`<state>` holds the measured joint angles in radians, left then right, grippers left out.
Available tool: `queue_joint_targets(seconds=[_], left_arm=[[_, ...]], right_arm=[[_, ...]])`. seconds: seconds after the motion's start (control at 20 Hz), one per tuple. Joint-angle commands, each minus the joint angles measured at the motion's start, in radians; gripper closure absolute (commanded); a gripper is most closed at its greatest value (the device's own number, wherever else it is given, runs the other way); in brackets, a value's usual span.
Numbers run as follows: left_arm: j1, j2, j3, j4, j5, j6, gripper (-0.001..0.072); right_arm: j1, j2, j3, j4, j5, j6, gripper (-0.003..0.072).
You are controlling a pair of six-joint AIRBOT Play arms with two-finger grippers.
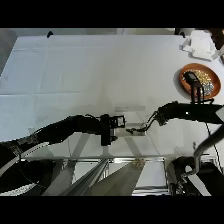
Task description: Fold the box and place the chain.
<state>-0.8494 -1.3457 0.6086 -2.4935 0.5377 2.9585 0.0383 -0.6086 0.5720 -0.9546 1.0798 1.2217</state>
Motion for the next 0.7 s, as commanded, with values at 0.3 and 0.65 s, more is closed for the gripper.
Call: queue_joint_targets(seconds=[0.3,0.65], left_arm=[[0.0,0.001,0.0,0.0,0.0,0.0,0.0396],[0.0,0.001,0.0,0.0,0.0,0.0,0.0396]], right_arm=[[0.0,0.245,0.001,0.41,0.179,-0.158,0.0669],[0.0,0.243,0.001,0.583,0.177,-0.255,0.0669]])
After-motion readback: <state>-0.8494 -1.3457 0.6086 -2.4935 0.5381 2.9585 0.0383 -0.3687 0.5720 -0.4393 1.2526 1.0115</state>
